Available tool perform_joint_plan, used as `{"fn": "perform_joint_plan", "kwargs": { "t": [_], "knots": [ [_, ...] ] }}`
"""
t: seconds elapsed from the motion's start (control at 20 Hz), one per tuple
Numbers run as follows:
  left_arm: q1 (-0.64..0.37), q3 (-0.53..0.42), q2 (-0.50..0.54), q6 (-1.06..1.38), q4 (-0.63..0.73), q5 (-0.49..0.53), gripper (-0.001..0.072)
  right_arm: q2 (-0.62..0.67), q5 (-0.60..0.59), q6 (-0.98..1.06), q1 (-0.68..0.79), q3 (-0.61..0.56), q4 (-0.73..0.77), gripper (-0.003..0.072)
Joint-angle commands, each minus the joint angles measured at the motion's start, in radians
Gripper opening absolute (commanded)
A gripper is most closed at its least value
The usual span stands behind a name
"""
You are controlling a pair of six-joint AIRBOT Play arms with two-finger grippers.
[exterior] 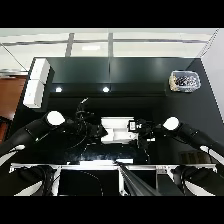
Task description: Fold the box and place the chain.
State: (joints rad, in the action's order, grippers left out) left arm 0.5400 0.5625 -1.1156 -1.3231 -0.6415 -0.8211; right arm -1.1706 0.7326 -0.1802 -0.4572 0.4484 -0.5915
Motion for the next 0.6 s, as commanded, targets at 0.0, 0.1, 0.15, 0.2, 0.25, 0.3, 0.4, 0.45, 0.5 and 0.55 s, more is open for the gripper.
{"fn": "perform_joint_plan", "kwargs": {
  "t": [0.0, 0.1, 0.15, 0.2, 0.25, 0.3, 0.4, 0.45, 0.5, 0.55],
  "knots": [
    [0.010, 0.020, 0.001, -0.087, -0.096, -0.018, 0.0483, -0.001, 0.000, 0.000, -0.001, 0.000, 0.000, 0.0246],
    [0.031, 0.040, -0.001, -0.137, -0.156, -0.018, 0.0482, -0.001, 0.000, 0.000, -0.001, 0.000, 0.000, 0.0246],
    [0.050, 0.055, -0.006, -0.167, -0.200, -0.019, 0.0482, -0.001, 0.000, 0.000, -0.001, 0.000, 0.000, 0.0247],
    [0.073, 0.071, -0.014, -0.199, -0.245, -0.019, 0.0482, -0.001, 0.000, 0.000, -0.001, 0.000, 0.000, 0.0246],
    [0.098, 0.092, -0.026, -0.249, -0.301, -0.020, 0.0482, -0.001, 0.000, 0.000, -0.001, 0.000, 0.000, 0.0247],
    [0.119, 0.110, -0.036, -0.323, -0.359, -0.019, 0.0475, -0.001, 0.000, 0.000, -0.001, 0.000, 0.000, 0.0247],
    [0.144, 0.141, -0.050, -0.453, -0.455, -0.012, 0.0465, -0.001, 0.000, 0.000, -0.001, 0.000, 0.000, 0.0246],
    [0.144, 0.146, -0.055, -0.499, -0.462, 0.001, 0.0464, -0.001, 0.000, 0.000, -0.001, 0.000, 0.000, 0.0246],
    [0.143, 0.146, -0.059, -0.535, -0.462, 0.017, 0.0465, -0.001, 0.000, 0.000, -0.001, 0.000, 0.000, 0.0246],
    [0.142, 0.146, -0.067, -0.551, -0.461, 0.026, 0.0464, -0.001, 0.000, 0.000, -0.001, 0.000, 0.000, 0.0246]
  ]
}}
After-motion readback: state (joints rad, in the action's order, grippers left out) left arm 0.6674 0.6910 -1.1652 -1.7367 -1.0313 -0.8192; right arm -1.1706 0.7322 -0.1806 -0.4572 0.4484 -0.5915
